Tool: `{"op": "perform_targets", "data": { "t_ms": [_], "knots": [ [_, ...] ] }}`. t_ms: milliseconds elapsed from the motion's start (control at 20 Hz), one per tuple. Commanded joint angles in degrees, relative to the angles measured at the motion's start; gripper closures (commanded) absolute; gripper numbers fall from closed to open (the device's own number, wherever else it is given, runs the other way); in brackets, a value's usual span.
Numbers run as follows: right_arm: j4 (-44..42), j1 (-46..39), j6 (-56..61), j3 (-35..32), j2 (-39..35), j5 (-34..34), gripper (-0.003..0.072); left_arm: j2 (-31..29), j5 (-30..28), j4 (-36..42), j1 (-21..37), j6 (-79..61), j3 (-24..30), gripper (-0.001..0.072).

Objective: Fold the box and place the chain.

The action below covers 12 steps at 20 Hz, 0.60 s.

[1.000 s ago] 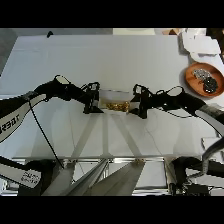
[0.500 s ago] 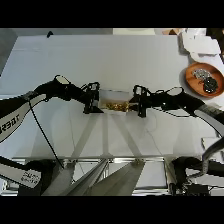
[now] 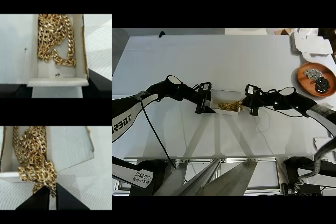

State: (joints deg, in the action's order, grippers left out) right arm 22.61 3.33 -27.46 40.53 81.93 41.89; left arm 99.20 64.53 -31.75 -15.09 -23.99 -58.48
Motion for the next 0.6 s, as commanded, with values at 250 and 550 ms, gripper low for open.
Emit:
{"op": "perform_targets", "data": {
  "t_ms": [250, 550],
  "knots": [
    [8.13, 0.04, 7.52, 0.0, -6.67, -3.04, 0.0671, 0.0, -0.02, 0.0, -0.02, -0.02, 0.02, 0.0432],
    [8.26, 5.07, 10.95, 0.09, -15.87, -2.29, 0.067, 0.0, -0.02, 0.0, -0.02, -0.02, 0.02, 0.0432]
  ]
}}
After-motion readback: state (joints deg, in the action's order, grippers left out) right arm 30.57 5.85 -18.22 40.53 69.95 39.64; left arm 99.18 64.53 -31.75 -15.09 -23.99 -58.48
